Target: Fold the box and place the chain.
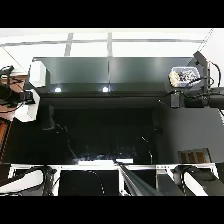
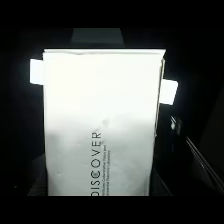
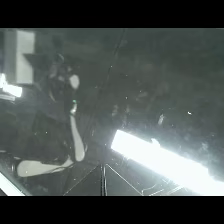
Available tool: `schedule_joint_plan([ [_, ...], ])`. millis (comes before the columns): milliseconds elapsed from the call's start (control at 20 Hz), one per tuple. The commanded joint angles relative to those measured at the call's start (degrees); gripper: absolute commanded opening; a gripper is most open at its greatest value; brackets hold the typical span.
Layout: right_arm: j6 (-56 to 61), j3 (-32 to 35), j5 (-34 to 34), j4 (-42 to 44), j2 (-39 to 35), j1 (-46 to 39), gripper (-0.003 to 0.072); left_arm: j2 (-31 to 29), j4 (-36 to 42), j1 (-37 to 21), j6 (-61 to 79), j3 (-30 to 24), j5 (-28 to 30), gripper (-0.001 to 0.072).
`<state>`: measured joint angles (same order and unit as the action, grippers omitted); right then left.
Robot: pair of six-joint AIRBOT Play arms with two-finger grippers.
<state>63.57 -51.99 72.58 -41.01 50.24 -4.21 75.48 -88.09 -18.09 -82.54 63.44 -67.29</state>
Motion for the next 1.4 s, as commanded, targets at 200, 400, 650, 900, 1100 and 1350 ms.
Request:
schedule_joint_plan([
  [200, 1.2, 0.1, -1.1, 0.0, 0.2, 0.0, 0.0012, 3.1, 3.3, -0.5, 4.2, 0.1, 16.5, 0.0394],
  [400, 1.4, 0.0, -2.6, 0.0, 0.2, 0.0, 0.0011, 7.2, 3.6, 0.0, 4.2, 1.1, 17.2, 0.0394],
  [650, 1.4, 0.1, -3.0, 0.0, 0.2, 0.0, 0.0011, 9.9, 4.1, 0.1, 4.3, 1.9, 21.3, 0.0394],
  [900, 1.6, 0.1, -3.8, 0.0, 0.2, 0.0, 0.0011, 13.3, 5.7, 0.0, 5.9, 5.7, 20.8, 0.0398],
  [1100, 1.6, 0.1, -3.9, 0.0, 0.2, 0.0, 0.0011, 15.2, 6.0, 0.1, 5.9, 8.9, 22.2, 0.0597],
  [1350, 2.2, 0.0, -3.8, 0.0, 0.2, 0.0, 0.0011, 15.0, 5.9, 0.1, 5.9, 19.2, 10.6, 0.071],
])
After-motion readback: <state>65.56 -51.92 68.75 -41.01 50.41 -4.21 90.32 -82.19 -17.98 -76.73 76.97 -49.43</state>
